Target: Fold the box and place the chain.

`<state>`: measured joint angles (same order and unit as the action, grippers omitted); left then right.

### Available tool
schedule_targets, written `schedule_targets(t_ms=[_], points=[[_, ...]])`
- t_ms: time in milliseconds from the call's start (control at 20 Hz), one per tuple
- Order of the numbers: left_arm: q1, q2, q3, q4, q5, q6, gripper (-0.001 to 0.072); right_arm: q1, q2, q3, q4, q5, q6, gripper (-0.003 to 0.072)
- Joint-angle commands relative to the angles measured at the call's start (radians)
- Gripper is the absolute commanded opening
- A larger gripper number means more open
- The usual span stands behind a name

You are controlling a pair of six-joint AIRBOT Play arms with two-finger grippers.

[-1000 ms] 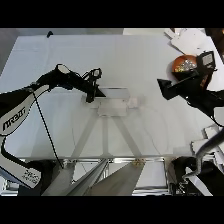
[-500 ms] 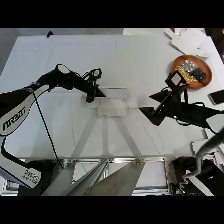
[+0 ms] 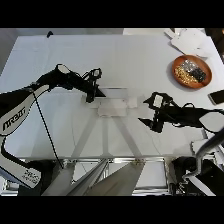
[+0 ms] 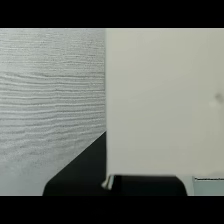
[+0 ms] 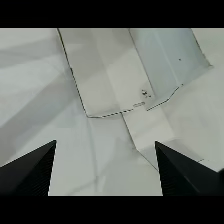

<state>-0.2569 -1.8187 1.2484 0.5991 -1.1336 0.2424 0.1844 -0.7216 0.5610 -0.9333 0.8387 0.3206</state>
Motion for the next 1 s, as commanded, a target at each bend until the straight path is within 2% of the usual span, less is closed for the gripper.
schedule_targets(t_ms=[0,150,300,400,750,950], points=[[0.0,0.0,0.0,0.0,0.0,0.0,0.0008,0.001,-0.127,0.0,0.03,0.002,-0.12,0.0697],[0.0,0.0,0.0,0.0,0.0,0.0,0.0008,0.001,-0.205,0.0,0.04,-0.043,-0.13,0.0697],[0.0,0.0,0.0,0.0,0.0,0.0,0.0008,0.001,-0.245,0.0,0.074,-0.155,-0.255,0.0697],[0.0,0.0,0.0,0.0,0.0,0.0,0.0008,-0.023,-0.312,0.0,0.183,-0.22,-0.369,0.0696],[0.0,0.0,0.0,0.0,0.0,0.0,0.0008,-0.044,-0.559,0.0,0.554,-0.271,-0.898,0.0696],[0.0,0.0,0.0,0.0,0.0,0.0,0.0008,-0.044,-0.661,0.0,0.727,-0.247,-1.029,0.0696]])
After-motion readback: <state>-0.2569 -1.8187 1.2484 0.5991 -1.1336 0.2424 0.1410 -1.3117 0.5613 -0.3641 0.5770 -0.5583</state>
